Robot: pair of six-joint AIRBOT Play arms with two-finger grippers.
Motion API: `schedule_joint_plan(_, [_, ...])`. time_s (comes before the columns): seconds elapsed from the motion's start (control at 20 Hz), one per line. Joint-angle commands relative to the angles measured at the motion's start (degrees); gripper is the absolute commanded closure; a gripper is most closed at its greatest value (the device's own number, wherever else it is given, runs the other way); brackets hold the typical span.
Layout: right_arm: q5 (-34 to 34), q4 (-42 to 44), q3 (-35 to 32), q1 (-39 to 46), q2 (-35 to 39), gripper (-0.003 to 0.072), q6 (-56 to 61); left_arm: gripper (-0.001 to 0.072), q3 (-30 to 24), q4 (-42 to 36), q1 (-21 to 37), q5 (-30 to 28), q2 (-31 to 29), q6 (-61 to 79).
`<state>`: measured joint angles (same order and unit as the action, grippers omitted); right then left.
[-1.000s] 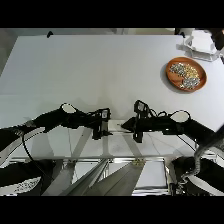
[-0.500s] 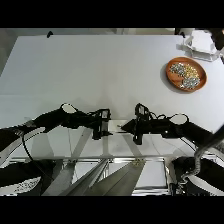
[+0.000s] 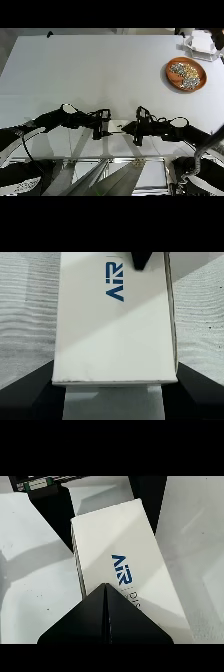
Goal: Fold the box and place the chain.
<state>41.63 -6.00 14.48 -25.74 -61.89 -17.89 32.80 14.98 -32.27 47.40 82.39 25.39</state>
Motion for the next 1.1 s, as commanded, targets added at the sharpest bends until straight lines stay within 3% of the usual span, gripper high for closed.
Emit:
schedule_joint_plan(0.0, [0.57, 9.62, 0.37, 0.04, 4.07, 0.0679, -5.55, 0.0577, 0.07, 0.04, 0.04, -0.02, -0.04, 0.13])
schedule_joint_plan(0.1, [2.45, 9.73, 2.97, 0.04, 9.55, 0.0677, -5.46, 0.0577, 0.07, 0.04, 0.04, 0.00, -0.04, 0.13])
schedule_joint_plan(0.2, [0.00, 9.51, 6.64, 0.07, 16.31, 0.0677, -1.05, 0.0577, 0.07, 0.04, 0.04, -0.02, -0.04, 0.13])
schedule_joint_plan(0.3, [-8.98, 4.85, 9.73, 0.11, 22.14, 0.0677, 19.65, 0.0577, 0.07, 0.02, 0.04, 0.00, -0.04, 0.13])
schedule_joint_plan(0.4, [-13.62, -12.83, 12.00, 1.44, 25.62, 0.0677, 49.37, 0.0577, 0.07, 0.04, 0.04, 0.00, -0.04, 0.13])
schedule_joint_plan(0.55, [0.00, -48.94, 14.62, 7.17, 25.86, 0.0676, 90.53, 0.0577, 0.07, 0.04, 0.04, -0.02, -0.04, 0.13])
schedule_joint_plan(0.65, [16.92, -66.51, 14.69, 12.48, 25.79, 0.0676, 106.77, 0.0577, 0.07, 0.02, 0.04, 0.00, -0.04, 0.13])
schedule_joint_plan(0.75, [31.80, -74.36, 14.67, 17.73, 25.79, 0.0676, 109.61, 0.0577, 0.07, 0.04, 0.04, -0.02, -0.04, 0.13])
schedule_joint_plan(0.85, [40.33, -76.52, 14.67, 22.10, 25.79, 0.0675, 109.59, 0.0577, 0.07, 0.02, 0.02, 0.07, -0.04, 0.13])
schedule_joint_plan(1.05, [42.12, -76.81, 14.67, 25.09, 25.79, 0.0675, 109.61, 0.0577, 0.07, -0.39, 0.04, 1.70, -0.04, 0.11])
